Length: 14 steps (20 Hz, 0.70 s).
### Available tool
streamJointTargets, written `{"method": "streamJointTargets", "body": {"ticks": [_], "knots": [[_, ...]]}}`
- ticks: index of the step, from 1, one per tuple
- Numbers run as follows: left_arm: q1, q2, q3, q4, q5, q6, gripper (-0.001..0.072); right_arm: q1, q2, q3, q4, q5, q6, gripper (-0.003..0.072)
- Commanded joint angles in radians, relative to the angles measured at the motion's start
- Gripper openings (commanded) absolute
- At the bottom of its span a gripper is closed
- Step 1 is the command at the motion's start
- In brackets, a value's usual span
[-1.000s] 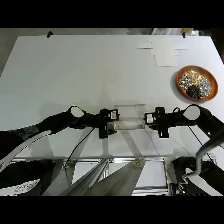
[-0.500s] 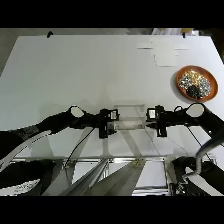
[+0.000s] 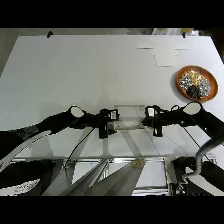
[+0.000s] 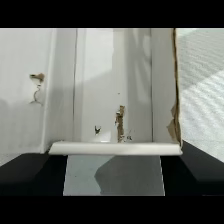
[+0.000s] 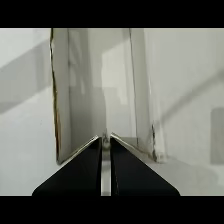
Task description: Fold the box and place the chain.
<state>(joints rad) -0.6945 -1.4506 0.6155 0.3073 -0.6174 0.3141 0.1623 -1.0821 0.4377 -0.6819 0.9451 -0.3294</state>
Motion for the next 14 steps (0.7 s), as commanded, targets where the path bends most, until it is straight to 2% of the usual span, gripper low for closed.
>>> {"method": "streamJointTargets", "body": {"ticks": [1,2,3,5,6,10,11,12,13,14], "knots": [[0.001,0.001,0.0,0.0,0.0,0.0,0.0207,0.055,-0.031,-0.001,0.036,-0.037,-0.024,0.006],[0.001,0.001,0.0,0.0,0.0,0.0,0.0207,0.067,-0.037,-0.001,0.035,-0.049,-0.023,0.0063],[0.001,0.001,0.0,0.0,0.0,0.0,0.0207,0.07,-0.041,-0.001,0.035,-0.05,-0.023,0.0101],[0.001,0.001,0.0,0.0,0.0,0.0,0.0207,0.07,-0.041,-0.001,0.023,-0.048,-0.006,0.0286],[0.001,0.001,0.0,0.0,0.0,0.0,0.0207,0.07,-0.04,-0.001,0.009,-0.048,0.011,0.0326],[0.001,0.001,0.0,0.0,0.0,0.0,0.0207,0.07,-0.018,-0.001,-0.092,-0.039,0.123,0.0337],[0.001,0.001,0.0,0.0,0.0,0.0,0.0207,0.07,0.006,-0.001,-0.132,-0.039,0.18,0.0332],[0.001,0.001,0.0,0.0,0.0,0.0,0.0207,0.07,0.033,-0.001,-0.164,-0.039,0.24,0.0262],[0.001,0.001,0.0,0.0,0.0,0.0,0.0207,0.07,0.068,-0.001,-0.196,-0.04,0.319,0.0072],[0.001,0.001,0.0,0.0,0.0,0.0,0.0207,0.07,0.108,-0.001,-0.216,-0.043,0.378,0.0016]]}}
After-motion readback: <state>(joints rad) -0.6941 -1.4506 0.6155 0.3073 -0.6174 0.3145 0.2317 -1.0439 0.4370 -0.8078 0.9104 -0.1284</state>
